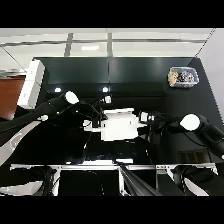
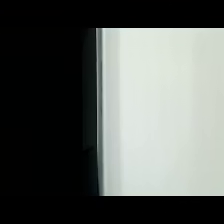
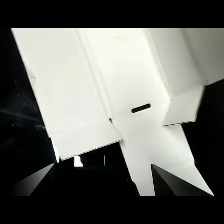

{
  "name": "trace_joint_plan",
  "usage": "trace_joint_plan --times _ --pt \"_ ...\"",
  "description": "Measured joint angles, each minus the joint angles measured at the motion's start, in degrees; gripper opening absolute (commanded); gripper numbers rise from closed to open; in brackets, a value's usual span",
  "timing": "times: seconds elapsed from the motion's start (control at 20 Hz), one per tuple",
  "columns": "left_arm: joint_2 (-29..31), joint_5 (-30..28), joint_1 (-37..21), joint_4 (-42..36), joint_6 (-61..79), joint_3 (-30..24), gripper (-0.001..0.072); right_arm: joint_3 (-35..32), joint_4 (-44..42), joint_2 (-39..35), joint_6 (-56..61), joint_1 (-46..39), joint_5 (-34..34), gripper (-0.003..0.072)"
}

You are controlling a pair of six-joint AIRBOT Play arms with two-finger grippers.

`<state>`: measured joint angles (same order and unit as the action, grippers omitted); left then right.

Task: Fold the box and place the chain.

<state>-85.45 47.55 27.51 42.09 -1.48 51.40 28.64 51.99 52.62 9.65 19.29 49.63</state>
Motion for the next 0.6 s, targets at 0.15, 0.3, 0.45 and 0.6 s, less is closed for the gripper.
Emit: trace_joint_plan --times 0.15,0.3,0.45,0.6 --pt "-0.02 -0.15 0.00 1.16 0.00 0.00 0.0025 -0.33 0.52 1.49 -3.15 2.01 -0.68 0.0708" --pt "-0.02 -0.37 0.00 1.64 0.00 0.00 0.0025 -0.44 0.57 3.26 -5.27 4.15 -2.32 0.0708" --pt "-0.02 -0.44 0.00 1.90 0.00 0.00 0.0025 -0.44 0.17 4.74 -7.10 6.38 -4.09 0.0708" --pt "-0.02 -0.48 0.00 2.08 0.00 0.00 0.0026 -0.44 0.04 6.58 -8.04 8.68 -6.62 0.0708"
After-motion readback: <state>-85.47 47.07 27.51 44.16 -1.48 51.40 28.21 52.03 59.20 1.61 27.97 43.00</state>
